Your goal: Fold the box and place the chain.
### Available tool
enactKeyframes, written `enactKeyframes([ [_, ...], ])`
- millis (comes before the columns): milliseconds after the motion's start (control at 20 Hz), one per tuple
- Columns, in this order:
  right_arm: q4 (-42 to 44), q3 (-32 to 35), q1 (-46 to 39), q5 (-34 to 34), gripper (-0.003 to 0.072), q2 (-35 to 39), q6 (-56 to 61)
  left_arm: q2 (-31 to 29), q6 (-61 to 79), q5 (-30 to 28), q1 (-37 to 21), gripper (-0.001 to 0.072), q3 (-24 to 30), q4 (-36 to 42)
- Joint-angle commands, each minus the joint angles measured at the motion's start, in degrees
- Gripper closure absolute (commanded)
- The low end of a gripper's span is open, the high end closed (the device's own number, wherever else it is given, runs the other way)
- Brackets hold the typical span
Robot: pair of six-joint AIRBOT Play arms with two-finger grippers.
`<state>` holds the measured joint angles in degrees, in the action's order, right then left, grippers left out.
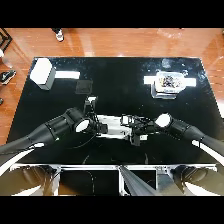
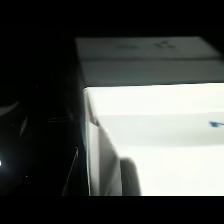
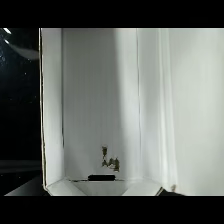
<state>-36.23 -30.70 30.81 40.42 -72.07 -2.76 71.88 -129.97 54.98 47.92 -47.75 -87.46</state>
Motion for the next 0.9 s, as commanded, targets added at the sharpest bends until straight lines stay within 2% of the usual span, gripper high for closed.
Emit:
enactKeyframes([
  [0, 0.0, 0.02, 0.02, 0.02, 0.0348, -0.04, 0.0, 1.18, -1.92, 1.07, 0.66, 0.0338, -0.68, -1.2],
  [250, 0.0, 0.02, 0.02, 0.04, 0.0348, -0.04, 0.0, 3.96, -1.88, 1.22, 0.63, 0.0337, -3.8, -1.95],
  [850, -0.02, 0.02, 0.02, 0.02, 0.0348, -0.04, 0.0, 6.25, -1.81, 2.51, 0.5, 0.0338, -3.85, -2.32],
])
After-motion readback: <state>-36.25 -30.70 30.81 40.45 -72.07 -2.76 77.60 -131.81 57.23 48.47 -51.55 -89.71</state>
